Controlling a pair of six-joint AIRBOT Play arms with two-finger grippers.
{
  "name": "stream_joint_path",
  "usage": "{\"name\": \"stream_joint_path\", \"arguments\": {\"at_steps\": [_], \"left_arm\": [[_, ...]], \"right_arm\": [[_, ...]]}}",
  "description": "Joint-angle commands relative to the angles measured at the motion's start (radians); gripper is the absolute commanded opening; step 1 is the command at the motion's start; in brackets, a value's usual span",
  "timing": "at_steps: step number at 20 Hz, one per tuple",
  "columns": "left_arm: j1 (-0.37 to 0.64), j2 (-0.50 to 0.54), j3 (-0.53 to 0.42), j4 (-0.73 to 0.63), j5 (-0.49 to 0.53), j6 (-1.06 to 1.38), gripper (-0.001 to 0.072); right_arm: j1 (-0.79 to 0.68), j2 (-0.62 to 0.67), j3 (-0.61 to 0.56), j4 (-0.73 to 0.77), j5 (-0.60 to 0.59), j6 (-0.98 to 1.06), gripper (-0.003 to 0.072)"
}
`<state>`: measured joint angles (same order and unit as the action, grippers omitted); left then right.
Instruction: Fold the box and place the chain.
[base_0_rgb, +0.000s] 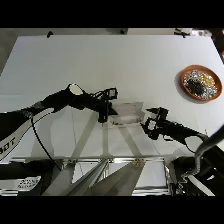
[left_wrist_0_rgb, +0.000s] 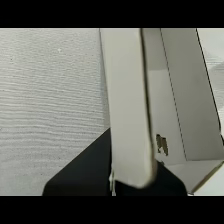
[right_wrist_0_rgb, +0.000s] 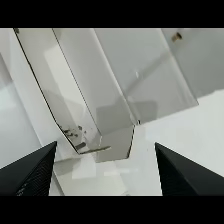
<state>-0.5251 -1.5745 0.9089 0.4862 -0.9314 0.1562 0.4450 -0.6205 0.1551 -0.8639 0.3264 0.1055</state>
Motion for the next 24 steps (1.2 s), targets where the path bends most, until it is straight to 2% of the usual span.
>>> {"name": "stream_joint_path", "arguments": {"at_steps": [1, 4, 9, 17, 24], "left_arm": [[0.0, 0.0, 0.0, 0.0, -0.001, 0.001, 0.0014], [0.0, 0.0, 0.0, 0.0, -0.001, 0.001, 0.0014], [0.0, 0.0, 0.0, 0.0, 0.0, 0.001, 0.0014], [0.0, 0.0, 0.0, 0.0, -0.001, 0.001, 0.0014], [0.0, 0.0, 0.0, 0.0, -0.001, 0.0, 0.0014]], "right_arm": [[-0.028, -0.031, 0.001, 0.075, 0.019, -0.102, 0.0663], [-0.028, -0.095, 0.002, 0.15, 0.022, -0.223, 0.0664], [-0.071, -0.144, 0.003, 0.245, 0.039, -0.304, 0.0664], [-0.171, -0.152, 0.035, 0.369, 0.21, -0.542, 0.0664], [-0.217, -0.331, 0.132, 0.402, 0.293, -0.56, 0.0664]]}}
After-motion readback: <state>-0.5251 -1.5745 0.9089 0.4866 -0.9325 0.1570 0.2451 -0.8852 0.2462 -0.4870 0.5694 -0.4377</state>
